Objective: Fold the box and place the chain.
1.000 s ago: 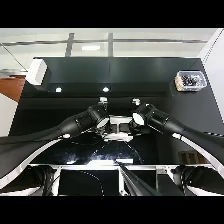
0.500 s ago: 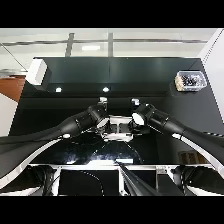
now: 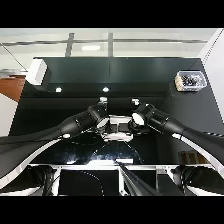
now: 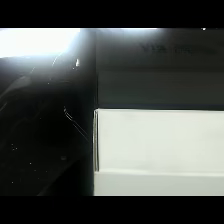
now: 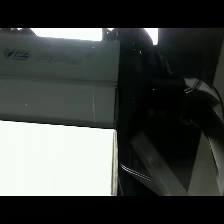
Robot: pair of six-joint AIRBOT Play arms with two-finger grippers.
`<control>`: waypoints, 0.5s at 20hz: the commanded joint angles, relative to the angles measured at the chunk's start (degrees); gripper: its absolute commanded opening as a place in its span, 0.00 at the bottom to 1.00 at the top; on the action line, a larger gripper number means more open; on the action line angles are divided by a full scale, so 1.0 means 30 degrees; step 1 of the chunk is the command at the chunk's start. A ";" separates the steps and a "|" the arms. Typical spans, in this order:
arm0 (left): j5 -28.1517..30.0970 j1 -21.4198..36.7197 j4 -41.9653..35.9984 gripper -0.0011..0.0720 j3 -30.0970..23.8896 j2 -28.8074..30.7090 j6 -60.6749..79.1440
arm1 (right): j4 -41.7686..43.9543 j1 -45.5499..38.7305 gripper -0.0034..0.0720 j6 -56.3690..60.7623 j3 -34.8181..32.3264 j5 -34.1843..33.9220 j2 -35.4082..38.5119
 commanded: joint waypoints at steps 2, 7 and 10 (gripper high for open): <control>-0.0022 -0.0007 0.0000 0.06 0.0015 0.0000 0.0000 | 0.0036 0.0007 0.31 0.0007 -0.0007 -0.0044 -0.0007; -0.0015 -0.0007 0.0000 0.06 0.0015 0.0000 0.0000 | -0.0146 0.0007 0.31 0.0007 -0.0007 0.0095 -0.0015; -0.0015 -0.0007 0.0000 0.06 0.0015 0.0000 0.0000 | -0.0160 0.0007 0.31 0.0007 -0.0007 0.0117 -0.0029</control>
